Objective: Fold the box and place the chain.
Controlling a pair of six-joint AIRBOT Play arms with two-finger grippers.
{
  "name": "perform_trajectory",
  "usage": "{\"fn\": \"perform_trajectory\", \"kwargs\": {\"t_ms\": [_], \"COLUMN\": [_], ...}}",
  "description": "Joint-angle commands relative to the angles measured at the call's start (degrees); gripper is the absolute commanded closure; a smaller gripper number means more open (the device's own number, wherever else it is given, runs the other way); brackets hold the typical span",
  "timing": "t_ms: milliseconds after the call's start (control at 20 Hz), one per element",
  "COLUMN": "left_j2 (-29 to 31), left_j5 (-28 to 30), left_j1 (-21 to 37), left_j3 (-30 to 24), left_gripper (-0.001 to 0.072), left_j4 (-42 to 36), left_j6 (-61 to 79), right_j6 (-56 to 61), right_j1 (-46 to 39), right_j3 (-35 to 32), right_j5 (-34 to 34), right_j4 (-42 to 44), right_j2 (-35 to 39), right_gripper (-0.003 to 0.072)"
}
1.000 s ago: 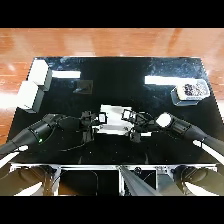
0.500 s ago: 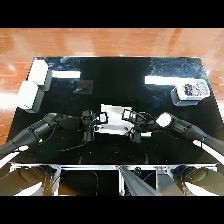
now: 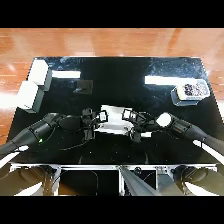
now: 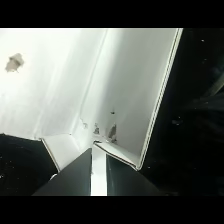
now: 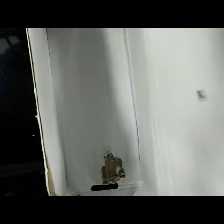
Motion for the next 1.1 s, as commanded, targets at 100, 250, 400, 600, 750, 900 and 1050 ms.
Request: {"fn": "perform_trajectory", "kwargs": {"t_ms": [100,250,400,600,750,900,1050], "left_j2": [0.3,2.2,4.6,4.3,2.9,0.6,-0.7], "left_j5": [3.6,4.8,5.3,5.5,4.3,3.9,3.1], "left_j1": [0.1,2.9,6.9,8.3,7.5,6.8,5.8], "left_j3": [0.0,0.0,0.0,0.0,0.0,0.1,0.1], "left_gripper": [0.0593,0.0691,0.0690,0.0284,0.0280,0.0307,0.0379], "left_j4": [1.4,4.2,4.9,4.1,2.1,1.5,1.4], "left_j6": [-0.2,-3.4,-4.7,-4.7,-4.7,-4.3,-4.2], "right_j6": [0.1,0.1,0.1,0.1,0.1,0.1,0.1], "right_j1": [0.0,0.0,0.0,0.0,0.0,0.0,0.0], "right_j3": [0.0,0.0,0.0,0.0,0.0,0.0,0.0], "right_j5": [0.1,0.1,0.1,0.0,0.0,0.0,0.0], "right_j4": [0.1,0.1,0.1,0.1,0.1,0.1,0.1], "right_j2": [0.0,-0.1,0.0,-0.1,-0.1,-0.3,-1.5], "right_gripper": [0.0171,0.0171,0.0171,0.0171,0.0171,0.0170,0.0171]}}
